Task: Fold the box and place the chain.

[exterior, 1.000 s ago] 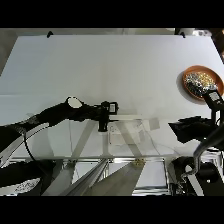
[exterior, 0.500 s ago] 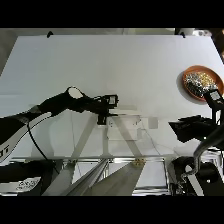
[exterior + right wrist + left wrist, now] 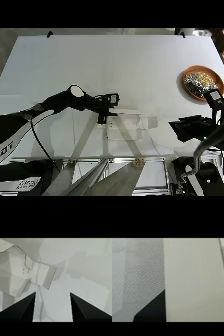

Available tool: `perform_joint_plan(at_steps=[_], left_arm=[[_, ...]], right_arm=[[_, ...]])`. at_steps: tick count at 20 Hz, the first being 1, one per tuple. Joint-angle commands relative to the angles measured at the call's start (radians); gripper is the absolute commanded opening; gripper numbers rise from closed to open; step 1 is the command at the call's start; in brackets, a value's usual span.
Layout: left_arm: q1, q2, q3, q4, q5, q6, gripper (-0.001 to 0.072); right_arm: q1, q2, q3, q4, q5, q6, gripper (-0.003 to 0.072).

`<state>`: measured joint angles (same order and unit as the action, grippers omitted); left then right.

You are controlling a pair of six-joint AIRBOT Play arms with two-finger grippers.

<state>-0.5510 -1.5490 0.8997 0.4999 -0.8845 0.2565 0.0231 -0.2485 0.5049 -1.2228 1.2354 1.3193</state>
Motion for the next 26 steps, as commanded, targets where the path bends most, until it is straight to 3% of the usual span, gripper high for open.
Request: perform_joint_plan(at_steps=[1, 22, 23, 25, 26], left_arm=[[0.001, -0.002, 0.001, -0.007, 0.023, -0.046, 0.0004], [0.001, -0.039, -0.001, -0.058, 0.042, -0.082, 0.0014], [0.001, -0.039, -0.001, -0.058, 0.04, -0.082, 0.0022], [0.001, -0.037, -0.001, -0.055, 0.043, -0.074, 0.0159], [0.001, -0.036, -0.001, -0.054, 0.043, -0.074, 0.0174]], right_arm=[[0.001, 0.001, 0.0, 0.0, -0.002, 0.0, 0.0466], [0.001, 0.001, 0.0, -0.002, -0.025, 0.0, 0.0466], [0.001, 0.001, 0.0, -0.002, -0.025, 0.0, 0.0466], [0.001, 0.001, 0.0, -0.002, -0.025, 0.0, 0.0466], [0.001, 0.001, 0.0, -0.002, -0.025, 0.0, 0.0466]])
